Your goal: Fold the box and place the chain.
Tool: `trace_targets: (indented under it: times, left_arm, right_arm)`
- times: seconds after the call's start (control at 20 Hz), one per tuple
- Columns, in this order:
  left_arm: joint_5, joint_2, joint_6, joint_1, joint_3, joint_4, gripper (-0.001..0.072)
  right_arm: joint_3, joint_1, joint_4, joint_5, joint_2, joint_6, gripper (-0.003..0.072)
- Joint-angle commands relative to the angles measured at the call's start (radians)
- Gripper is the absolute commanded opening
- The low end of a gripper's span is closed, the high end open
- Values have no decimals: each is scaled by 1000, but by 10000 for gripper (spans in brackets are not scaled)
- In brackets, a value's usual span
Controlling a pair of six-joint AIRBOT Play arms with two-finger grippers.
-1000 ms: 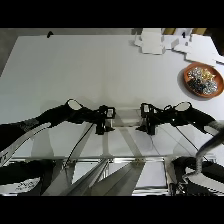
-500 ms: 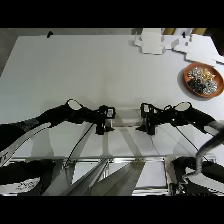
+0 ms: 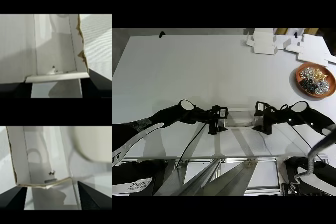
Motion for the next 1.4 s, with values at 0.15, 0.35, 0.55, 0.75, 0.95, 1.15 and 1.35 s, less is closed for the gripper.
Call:
trace_targets:
  times: [0.15,0.35,0.55,0.75,0.95,1.15,1.35]
  left_arm:
    - [-4,1,2,0,0,3,150]
    - [-5,1,2,0,0,3,150]
    - [-5,1,2,0,0,3,150]
    - [-5,1,2,0,0,3,150]
    - [-5,1,2,0,0,3,150]
    - [-5,1,2,1,0,3,150]
    - [-5,1,2,0,0,3,150]
  right_arm:
    - [1,-82,-143,74,140,120,686]
    - [1,-100,-199,109,243,130,680]
    - [1,-100,-212,117,310,171,678]
    - [1,-100,-161,119,343,171,635]
    - [1,-100,-120,126,348,171,630]
    - [1,-100,-120,130,364,171,507]
    - [1,-100,-120,136,368,172,505]
